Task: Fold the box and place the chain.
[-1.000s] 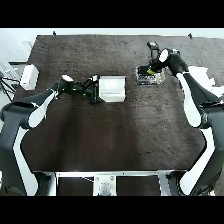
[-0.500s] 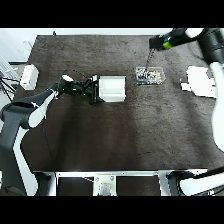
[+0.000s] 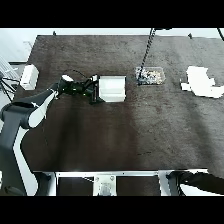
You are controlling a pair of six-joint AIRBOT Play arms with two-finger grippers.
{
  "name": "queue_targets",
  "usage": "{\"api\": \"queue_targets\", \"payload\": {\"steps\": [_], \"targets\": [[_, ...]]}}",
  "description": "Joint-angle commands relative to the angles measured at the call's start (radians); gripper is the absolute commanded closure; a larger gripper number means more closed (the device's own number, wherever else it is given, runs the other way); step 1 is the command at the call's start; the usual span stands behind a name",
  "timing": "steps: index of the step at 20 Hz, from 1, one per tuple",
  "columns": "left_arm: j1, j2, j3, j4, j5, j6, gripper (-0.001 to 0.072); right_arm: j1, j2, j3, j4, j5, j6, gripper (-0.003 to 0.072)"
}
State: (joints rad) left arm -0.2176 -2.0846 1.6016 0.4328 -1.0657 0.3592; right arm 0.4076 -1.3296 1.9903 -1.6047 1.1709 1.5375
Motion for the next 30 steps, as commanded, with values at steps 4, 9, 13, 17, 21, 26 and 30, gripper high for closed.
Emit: {"api": "queue_targets", "payload": {"steps": [4,9,13,17,21,26,30], "targets": [[0.000,0.000,0.000,0.000,0.000,0.000,0.0253,0.117,0.017,-0.061,-0.003,0.055,-0.001,0.0672],[0.000,0.000,0.000,0.000,0.000,0.000,0.0253,0.179,0.017,-0.131,-0.002,0.004,0.005,0.0672],[0.000,0.000,0.000,0.000,0.000,0.000,0.0253,0.169,0.018,-0.136,-0.012,-0.082,0.001,0.0672],[0.000,0.000,0.000,0.000,0.000,0.000,0.0253,0.171,0.018,-0.134,-0.012,-0.299,-0.007,0.0672],[0.000,0.000,0.000,0.000,0.000,0.000,0.0253,0.171,0.018,-0.130,-0.012,-0.410,-0.032,0.0673],[0.000,0.000,0.000,0.000,0.000,0.000,0.0253,0.169,0.018,-0.127,-0.022,-0.488,-0.077,0.0673],[0.000,0.000,0.000,0.000,0.000,0.000,0.0253,0.169,0.018,-0.127,-0.031,-0.535,-0.077,0.0673]]}}
